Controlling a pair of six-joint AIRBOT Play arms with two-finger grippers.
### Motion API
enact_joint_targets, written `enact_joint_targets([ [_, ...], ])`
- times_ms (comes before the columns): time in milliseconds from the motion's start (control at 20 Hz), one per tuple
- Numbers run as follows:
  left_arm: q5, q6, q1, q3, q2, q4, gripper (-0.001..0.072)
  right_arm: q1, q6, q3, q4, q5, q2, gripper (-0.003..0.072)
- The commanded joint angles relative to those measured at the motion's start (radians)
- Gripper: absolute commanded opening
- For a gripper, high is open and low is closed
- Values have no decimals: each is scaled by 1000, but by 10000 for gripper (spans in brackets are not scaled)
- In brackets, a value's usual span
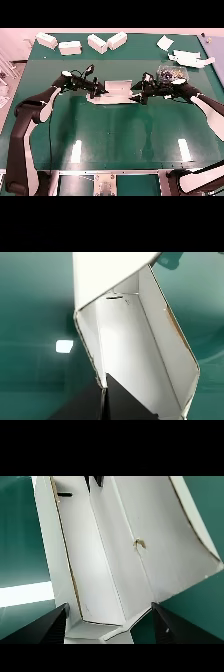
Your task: Fold the box and place the chain.
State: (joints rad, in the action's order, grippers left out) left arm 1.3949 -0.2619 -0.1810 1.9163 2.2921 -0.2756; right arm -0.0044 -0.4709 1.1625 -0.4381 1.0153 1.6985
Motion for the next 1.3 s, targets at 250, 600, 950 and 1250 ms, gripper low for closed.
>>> enact_joint_targets([
  [250, 0, 0, 1, 0, -1, -1, 21, -12, 68, 7, -71, 36, -30, 618],
  [600, 0, 0, 1, 0, -1, -1, 21, -3, 35, 7, -43, 30, -23, 618],
  [950, 0, 0, 1, 0, -1, -1, 21, 1, 5, 29, -32, 39, 24, 618],
  [1250, 0, 0, 1, 0, -1, 0, 21, 18, -13, 105, -23, 56, 87, 618],
])
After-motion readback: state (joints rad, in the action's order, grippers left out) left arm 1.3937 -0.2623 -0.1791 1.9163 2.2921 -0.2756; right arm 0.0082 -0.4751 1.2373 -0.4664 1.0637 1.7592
